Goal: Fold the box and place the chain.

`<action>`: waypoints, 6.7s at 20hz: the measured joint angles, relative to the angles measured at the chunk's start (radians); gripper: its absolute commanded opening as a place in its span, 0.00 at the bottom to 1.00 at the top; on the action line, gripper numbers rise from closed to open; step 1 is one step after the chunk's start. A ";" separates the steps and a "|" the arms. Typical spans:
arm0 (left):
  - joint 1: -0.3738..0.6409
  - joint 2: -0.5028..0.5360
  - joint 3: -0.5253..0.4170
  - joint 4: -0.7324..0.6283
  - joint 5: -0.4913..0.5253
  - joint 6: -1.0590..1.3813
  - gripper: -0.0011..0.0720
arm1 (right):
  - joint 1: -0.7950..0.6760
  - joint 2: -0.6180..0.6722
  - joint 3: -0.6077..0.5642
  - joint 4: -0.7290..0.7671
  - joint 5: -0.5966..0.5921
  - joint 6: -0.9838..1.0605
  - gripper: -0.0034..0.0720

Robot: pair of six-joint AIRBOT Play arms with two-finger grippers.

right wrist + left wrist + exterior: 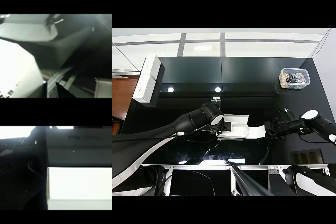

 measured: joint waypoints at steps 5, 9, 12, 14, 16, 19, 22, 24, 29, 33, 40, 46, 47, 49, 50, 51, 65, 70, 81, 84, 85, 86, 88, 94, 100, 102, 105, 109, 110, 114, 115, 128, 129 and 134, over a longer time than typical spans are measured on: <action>0.000 0.000 0.000 0.000 0.003 0.001 0.05 | 0.027 -0.009 0.000 0.053 -0.004 -0.050 0.20; 0.000 0.000 0.000 0.000 0.003 0.000 0.05 | 0.032 -0.010 0.000 0.057 -0.010 -0.064 0.20; 0.000 0.000 0.000 0.000 0.003 0.000 0.05 | 0.032 -0.010 0.000 0.054 -0.019 -0.068 0.20; 0.000 0.000 0.000 0.000 0.002 0.000 0.05 | 0.033 -0.010 0.000 0.054 -0.024 -0.070 0.20; 0.000 0.000 0.000 0.000 0.003 0.000 0.05 | 0.039 -0.010 0.000 0.053 -0.026 -0.071 0.20; 0.000 0.000 0.000 0.000 0.003 0.000 0.05 | 0.055 -0.010 0.002 0.066 -0.019 -0.080 0.20; 0.000 0.000 0.000 0.000 0.004 0.000 0.05 | 0.062 -0.010 0.031 0.103 0.030 -0.124 0.20; 0.000 0.000 0.000 0.000 0.004 0.000 0.05 | 0.065 -0.010 0.064 0.129 0.076 -0.153 0.39; 0.000 0.000 0.000 0.000 0.005 0.000 0.05 | 0.085 -0.010 0.127 0.158 0.141 -0.172 0.80; 0.000 0.000 0.000 0.000 0.008 0.000 0.05 | 0.156 -0.010 0.165 0.163 0.121 -0.142 0.79; 0.000 0.000 0.000 0.002 0.012 0.000 0.05 | 0.313 -0.008 0.235 0.029 0.029 0.040 0.79; 0.000 0.000 0.000 0.001 0.012 0.000 0.05 | 0.433 -0.008 0.320 -0.217 -0.050 0.278 0.70; 0.000 0.000 0.000 0.000 0.012 0.000 0.05 | 0.459 -0.008 0.332 -0.266 -0.062 0.327 0.67; 0.000 0.000 0.000 0.000 0.012 0.000 0.05 | 0.518 -0.008 0.348 -0.362 -0.092 0.441 0.67; 0.000 0.000 0.000 0.000 0.013 0.000 0.05 | 0.547 -0.008 0.353 -0.407 -0.106 0.495 0.67; 0.000 0.000 0.000 0.000 0.015 0.000 0.05 | 0.576 -0.008 0.356 -0.449 -0.115 0.547 0.64; 0.000 0.000 0.000 0.000 0.018 0.001 0.05 | 0.819 -0.042 0.372 -0.801 -0.151 1.063 0.45; 0.000 0.000 0.000 0.000 0.022 0.001 0.05 | 0.825 -0.082 0.393 -0.818 -0.140 1.099 0.40; 0.000 0.000 0.000 -0.001 0.021 0.000 0.05 | 0.830 -0.125 0.432 -0.824 -0.108 1.108 0.16; 0.000 0.000 0.000 0.000 0.022 0.002 0.05 | 0.831 -0.125 0.435 -0.820 -0.092 1.101 0.24; 0.000 0.000 0.000 0.000 0.022 0.002 0.05 | 0.830 -0.125 0.436 -0.822 -0.092 1.101 0.24; 0.000 0.000 0.000 0.000 0.021 0.003 0.05 | 0.830 -0.125 0.438 -0.823 -0.085 1.099 0.24; 0.000 0.000 0.000 -0.001 0.021 0.005 0.05 | 0.830 -0.125 0.441 -0.822 -0.077 1.096 0.06; 0.000 0.000 0.000 -0.001 0.016 0.006 0.05 | 0.830 -0.125 0.443 -0.821 -0.069 1.091 0.41; 0.000 0.000 0.000 0.002 0.010 0.005 0.05 | 0.830 -0.107 0.448 -0.829 -0.026 1.067 0.43; 0.000 0.000 0.000 0.002 0.014 0.005 0.05 | 0.828 -0.077 0.449 -0.837 -0.010 1.054 0.43; 0.000 0.000 0.000 0.002 0.019 0.005 0.05 | 0.811 -0.009 0.456 -0.841 0.018 1.040 0.43; 0.000 0.000 0.000 0.006 0.025 0.004 0.05 | 0.749 0.109 0.507 -0.845 0.060 1.006 0.43; 0.000 0.000 0.000 0.006 0.025 0.004 0.05 | 0.727 0.135 0.523 -0.843 0.070 0.990 0.43; 0.000 0.000 0.000 0.010 0.026 0.004 0.05 | 0.595 0.229 0.575 -0.874 0.093 0.904 0.42; 0.000 0.000 0.000 0.010 0.026 0.004 0.05 | 0.550 0.242 0.579 -0.916 0.100 0.882 0.42; 0.000 0.000 0.000 0.025 0.026 0.005 0.05 | -0.035 -0.122 0.746 -1.014 -0.262 0.754 1.00; 0.000 0.000 0.000 0.025 0.024 0.005 0.05 | -0.046 -0.188 0.819 -1.000 -0.241 0.756 1.00; 0.000 0.000 0.000 0.026 0.013 0.005 0.05 | -0.072 -0.492 1.184 -0.995 -0.069 0.836 1.00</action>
